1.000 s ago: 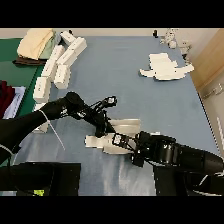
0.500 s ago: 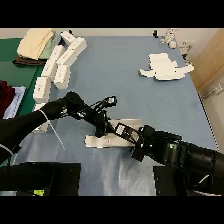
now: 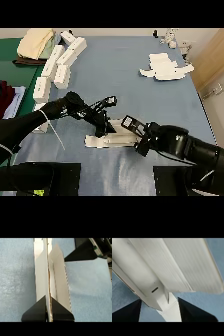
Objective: Fold the box.
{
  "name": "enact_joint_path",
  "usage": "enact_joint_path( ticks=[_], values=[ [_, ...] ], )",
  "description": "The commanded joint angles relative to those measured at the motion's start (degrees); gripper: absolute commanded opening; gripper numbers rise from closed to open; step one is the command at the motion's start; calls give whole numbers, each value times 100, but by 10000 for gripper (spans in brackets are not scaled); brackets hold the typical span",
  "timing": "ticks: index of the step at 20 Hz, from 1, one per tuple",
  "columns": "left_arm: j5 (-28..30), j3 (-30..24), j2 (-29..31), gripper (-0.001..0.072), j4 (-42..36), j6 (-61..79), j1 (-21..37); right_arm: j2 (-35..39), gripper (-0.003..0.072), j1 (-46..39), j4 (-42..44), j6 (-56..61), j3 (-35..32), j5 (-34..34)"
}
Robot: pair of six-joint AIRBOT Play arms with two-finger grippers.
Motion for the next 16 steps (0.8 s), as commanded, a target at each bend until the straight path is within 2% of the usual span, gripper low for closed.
enact_joint_path(
  ticks=[1,4,7,14,16],
  values=[
    [-2,7,4,13,0,2,-4,343,720,-1093,1486,-2509,-249,-584],
    [-4,7,4,13,0,2,-4,369,720,-2280,3628,-5733,-426,-789],
    [0,7,4,13,0,2,-4,-11,720,-3088,4992,-7385,-457,-575],
    [-2,7,4,13,0,2,-4,-308,710,-3193,5003,-7604,-461,-254],
    [-2,7,4,13,0,2,-4,-457,710,-3217,5254,-8124,-496,-260]
  ],
)
